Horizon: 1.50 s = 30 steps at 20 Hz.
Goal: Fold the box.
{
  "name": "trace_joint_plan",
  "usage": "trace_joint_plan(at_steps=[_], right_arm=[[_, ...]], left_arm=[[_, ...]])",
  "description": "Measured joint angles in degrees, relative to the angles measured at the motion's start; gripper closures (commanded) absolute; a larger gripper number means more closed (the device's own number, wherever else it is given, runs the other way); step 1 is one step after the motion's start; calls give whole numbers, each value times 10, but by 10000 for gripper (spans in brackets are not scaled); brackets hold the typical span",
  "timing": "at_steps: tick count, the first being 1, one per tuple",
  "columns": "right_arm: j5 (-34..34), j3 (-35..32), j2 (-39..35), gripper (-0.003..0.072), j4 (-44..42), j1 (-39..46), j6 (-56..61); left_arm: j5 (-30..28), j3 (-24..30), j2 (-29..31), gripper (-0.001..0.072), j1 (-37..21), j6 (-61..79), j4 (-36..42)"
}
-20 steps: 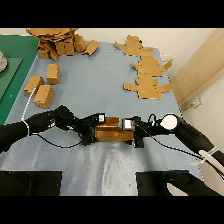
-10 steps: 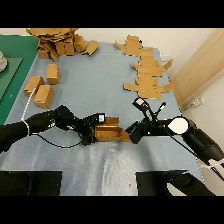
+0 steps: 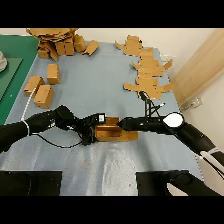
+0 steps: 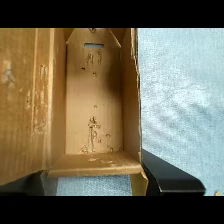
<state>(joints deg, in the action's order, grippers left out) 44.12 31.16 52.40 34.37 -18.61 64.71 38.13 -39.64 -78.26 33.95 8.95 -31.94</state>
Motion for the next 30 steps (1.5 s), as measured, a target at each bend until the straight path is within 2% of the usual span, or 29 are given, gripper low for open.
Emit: trace_joint_plan(at_steps=[4, 9, 12, 19, 30], right_arm=[[20, 34, 90, 683, -159, 0, -116], [48, 82, 222, 684, -220, 2, -166], [59, 92, 274, 683, -230, 2, -177], [60, 96, 304, 683, -222, 27, -210], [84, 102, 299, 684, -206, 87, -257]], left_arm=[[0, 0, 0, 317, 0, 0, 0], [0, 0, 0, 317, 0, 0, 0], [0, 0, 0, 317, 0, 0, 0], [0, 0, 0, 317, 0, 0, 0], [0, 0, 0, 317, 0, 0, 0]])
